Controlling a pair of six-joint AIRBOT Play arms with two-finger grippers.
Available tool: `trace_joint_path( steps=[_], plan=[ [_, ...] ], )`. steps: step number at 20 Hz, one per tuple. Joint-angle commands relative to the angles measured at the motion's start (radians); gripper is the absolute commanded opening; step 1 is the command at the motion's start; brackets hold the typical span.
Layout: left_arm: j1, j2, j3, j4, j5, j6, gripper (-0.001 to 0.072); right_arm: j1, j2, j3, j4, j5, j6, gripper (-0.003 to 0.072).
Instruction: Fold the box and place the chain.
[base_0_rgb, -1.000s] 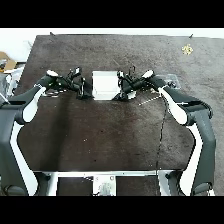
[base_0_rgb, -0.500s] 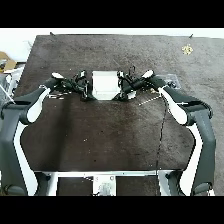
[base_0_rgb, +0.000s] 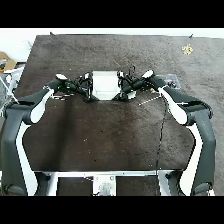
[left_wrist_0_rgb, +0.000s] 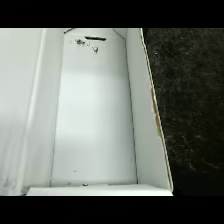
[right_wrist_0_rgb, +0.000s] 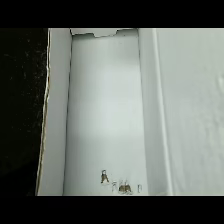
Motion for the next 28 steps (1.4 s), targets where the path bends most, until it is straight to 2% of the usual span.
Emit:
trace_joint_path(
  steps=[1, 7, 21, 22, 23, 24, 25, 26, 27, 28],
  plan=[
    [-0.005, -0.001, 0.000, 0.003, 0.013, -0.009, 0.0720, 0.000, -0.001, 0.000, 0.000, 0.000, 0.000, 0.0457],
    [0.011, -0.001, 0.000, -0.040, -0.001, -0.009, 0.0720, 0.000, -0.001, 0.000, 0.000, 0.001, 0.000, 0.0456],
    [0.013, -0.001, 0.000, -0.014, -0.037, -0.008, 0.0719, 0.000, -0.001, 0.000, 0.000, 0.000, 0.000, 0.0456],
    [0.013, -0.001, 0.000, -0.014, -0.038, -0.008, 0.0668, 0.000, -0.001, 0.000, 0.000, 0.000, 0.000, 0.0457],
    [0.013, -0.001, 0.000, -0.014, -0.038, -0.008, 0.0574, 0.000, -0.001, 0.000, 0.000, 0.000, 0.000, 0.0456],
    [0.013, -0.001, 0.000, -0.014, -0.038, -0.008, 0.0526, 0.000, -0.001, 0.000, 0.000, 0.000, 0.000, 0.0457],
    [0.013, -0.001, 0.000, -0.014, -0.037, -0.008, 0.0525, 0.000, -0.001, 0.000, 0.000, 0.000, 0.000, 0.0457],
    [0.013, -0.001, 0.000, -0.013, -0.038, -0.010, 0.0430, 0.000, -0.001, 0.000, 0.000, 0.000, 0.000, 0.0456],
    [0.013, -0.001, 0.000, -0.010, -0.039, -0.008, 0.0271, 0.000, -0.001, 0.000, 0.000, 0.000, 0.000, 0.0456],
    [0.013, -0.001, 0.000, -0.007, -0.036, -0.008, 0.0274, 0.000, -0.001, 0.000, 0.000, 0.000, 0.000, 0.0457]
  ],
)
